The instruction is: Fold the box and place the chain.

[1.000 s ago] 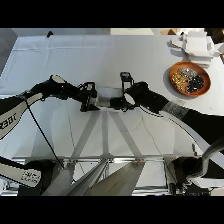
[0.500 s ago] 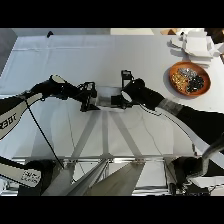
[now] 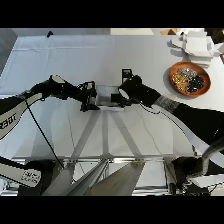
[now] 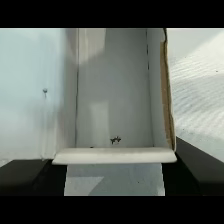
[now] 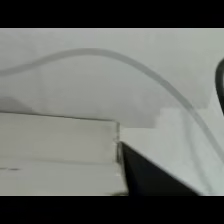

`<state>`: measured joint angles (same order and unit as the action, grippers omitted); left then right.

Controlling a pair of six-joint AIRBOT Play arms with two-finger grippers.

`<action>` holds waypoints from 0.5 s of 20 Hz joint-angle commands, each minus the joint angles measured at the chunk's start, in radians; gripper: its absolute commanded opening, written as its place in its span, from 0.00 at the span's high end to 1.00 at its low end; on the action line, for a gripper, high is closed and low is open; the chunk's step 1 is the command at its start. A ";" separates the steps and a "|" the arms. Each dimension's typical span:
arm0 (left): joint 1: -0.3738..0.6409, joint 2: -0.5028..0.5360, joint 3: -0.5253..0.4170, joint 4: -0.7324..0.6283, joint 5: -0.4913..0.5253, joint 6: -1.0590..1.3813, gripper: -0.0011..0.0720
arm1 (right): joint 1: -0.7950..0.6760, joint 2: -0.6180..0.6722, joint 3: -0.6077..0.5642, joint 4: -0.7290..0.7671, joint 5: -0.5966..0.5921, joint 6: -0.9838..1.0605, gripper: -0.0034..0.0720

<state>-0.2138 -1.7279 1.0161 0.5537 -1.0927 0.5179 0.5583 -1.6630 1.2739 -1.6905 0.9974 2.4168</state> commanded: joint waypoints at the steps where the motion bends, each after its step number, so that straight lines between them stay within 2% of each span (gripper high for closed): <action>1: 0.000 0.000 0.000 0.001 -0.003 -0.003 0.54 | 0.000 -0.002 0.003 -0.005 0.018 0.018 0.42; 6: 0.000 0.000 0.000 0.001 -0.003 -0.003 0.54 | 0.000 0.028 0.005 0.012 0.127 0.017 0.41; 10: 0.000 0.000 0.000 0.001 -0.003 -0.003 0.54 | 0.002 0.115 0.005 0.012 0.215 -0.050 0.41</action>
<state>-0.2138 -1.7279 1.0161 0.5545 -1.0958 0.5163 0.5587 -1.5993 1.2789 -1.6802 1.1400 2.4126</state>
